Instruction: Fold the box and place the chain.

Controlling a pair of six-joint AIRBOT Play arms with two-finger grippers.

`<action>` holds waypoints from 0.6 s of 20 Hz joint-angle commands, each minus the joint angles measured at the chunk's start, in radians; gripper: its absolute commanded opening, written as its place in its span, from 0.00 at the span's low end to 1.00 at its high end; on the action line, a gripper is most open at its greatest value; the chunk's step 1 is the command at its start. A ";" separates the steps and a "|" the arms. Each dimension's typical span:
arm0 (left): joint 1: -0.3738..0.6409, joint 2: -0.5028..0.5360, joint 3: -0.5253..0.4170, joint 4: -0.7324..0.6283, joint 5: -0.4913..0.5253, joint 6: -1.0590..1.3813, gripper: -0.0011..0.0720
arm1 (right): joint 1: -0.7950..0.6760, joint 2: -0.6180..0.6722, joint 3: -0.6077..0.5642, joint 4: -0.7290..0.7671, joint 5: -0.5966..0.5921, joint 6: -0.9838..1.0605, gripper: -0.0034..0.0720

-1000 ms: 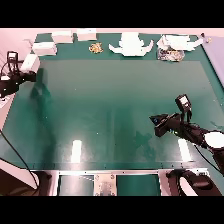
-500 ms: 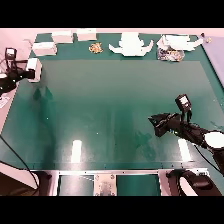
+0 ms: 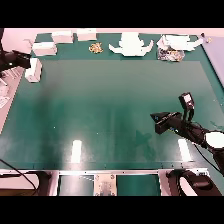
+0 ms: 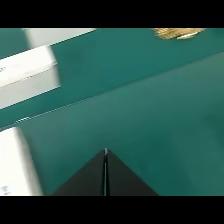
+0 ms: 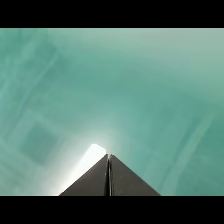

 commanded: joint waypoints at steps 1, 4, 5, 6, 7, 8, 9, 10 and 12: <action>-0.024 0.139 -0.104 -0.095 -0.167 0.020 0.03 | 0.000 0.040 0.000 0.011 -0.092 0.035 0.04; -0.093 0.385 -0.381 -0.119 -0.024 0.123 0.03 | 0.000 0.142 0.000 0.008 -0.145 0.063 0.04; -0.114 0.466 -0.483 -0.167 0.031 0.161 0.03 | 0.000 0.172 0.000 0.008 -0.164 0.073 0.04; -0.133 0.552 -0.597 -0.241 0.088 0.207 0.03 | 0.000 0.204 -0.001 0.007 -0.174 0.075 0.04; -0.149 0.632 -0.701 -0.323 0.123 0.277 0.03 | 0.000 0.231 -0.002 -0.007 -0.174 0.076 0.04; -0.168 0.714 -0.809 -0.409 0.151 0.353 0.03 | 0.000 0.257 -0.008 -0.027 -0.174 0.076 0.04; -0.187 0.783 -0.899 -0.471 0.177 0.401 0.03 | 0.000 0.280 -0.019 -0.058 -0.175 0.075 0.04; -0.206 0.848 -0.983 -0.511 0.196 0.434 0.03 | 0.000 0.303 -0.035 -0.105 -0.175 0.076 0.04; -0.243 0.941 -1.104 -0.559 0.203 0.466 0.03 | 0.000 0.348 -0.081 -0.172 -0.186 0.075 0.04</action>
